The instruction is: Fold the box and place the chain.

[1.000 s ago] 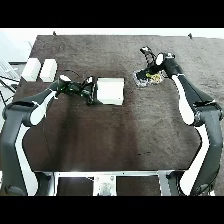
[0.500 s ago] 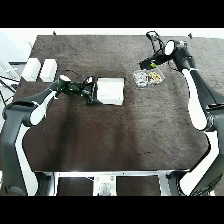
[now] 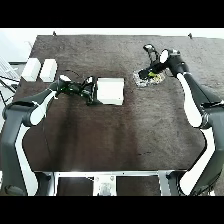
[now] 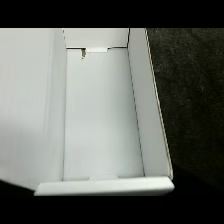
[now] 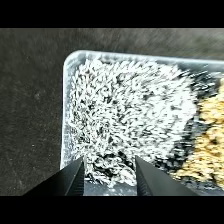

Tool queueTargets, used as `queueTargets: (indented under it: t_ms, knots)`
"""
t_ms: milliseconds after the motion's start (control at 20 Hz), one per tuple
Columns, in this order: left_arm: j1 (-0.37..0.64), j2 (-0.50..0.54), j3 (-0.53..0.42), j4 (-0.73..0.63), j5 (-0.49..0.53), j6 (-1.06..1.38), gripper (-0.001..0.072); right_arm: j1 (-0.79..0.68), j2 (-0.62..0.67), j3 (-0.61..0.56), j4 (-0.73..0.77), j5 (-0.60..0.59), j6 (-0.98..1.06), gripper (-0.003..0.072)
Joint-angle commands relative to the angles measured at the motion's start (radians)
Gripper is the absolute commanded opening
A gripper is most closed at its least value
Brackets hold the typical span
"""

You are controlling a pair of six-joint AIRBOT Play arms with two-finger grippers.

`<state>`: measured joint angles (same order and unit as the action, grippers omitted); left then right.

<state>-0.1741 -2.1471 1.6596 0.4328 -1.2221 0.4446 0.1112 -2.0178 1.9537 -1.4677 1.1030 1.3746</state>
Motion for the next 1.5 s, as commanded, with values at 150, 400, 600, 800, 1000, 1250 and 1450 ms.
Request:
queueTargets:
  t_ms: [150, 400, 600, 800, 1000, 1250, 1450]
  knots:
    - [0.000, 0.000, 0.000, 0.000, 0.000, 0.000, 0.0288, 0.001, -0.058, -0.004, 0.081, -0.032, 0.001, 0.0271]
    - [0.000, 0.000, 0.000, 0.000, 0.000, 0.000, 0.0288, 0.002, -0.057, 0.005, 0.107, -0.047, -0.040, 0.0011]
    - [0.000, 0.000, 0.000, 0.000, 0.000, 0.000, 0.0288, 0.000, -0.018, 0.046, 0.107, -0.042, -0.013, 0.0010]
    - [0.000, 0.000, 0.000, 0.000, 0.000, 0.000, 0.0288, 0.000, 0.078, 0.047, 0.103, -0.031, -0.013, 0.0009]
    - [0.000, 0.000, 0.000, 0.000, 0.000, 0.000, 0.0288, 0.002, 0.180, 0.047, 0.096, 0.029, -0.013, 0.0009]
    - [0.000, 0.000, 0.000, 0.000, 0.000, 0.000, 0.0288, 0.026, 0.386, 0.047, 0.090, 0.105, -0.002, 0.0009]
    - [0.000, 0.000, 0.000, 0.000, 0.000, 0.000, 0.0288, 0.097, 0.584, 0.047, -0.008, 0.106, 0.006, 0.0009]
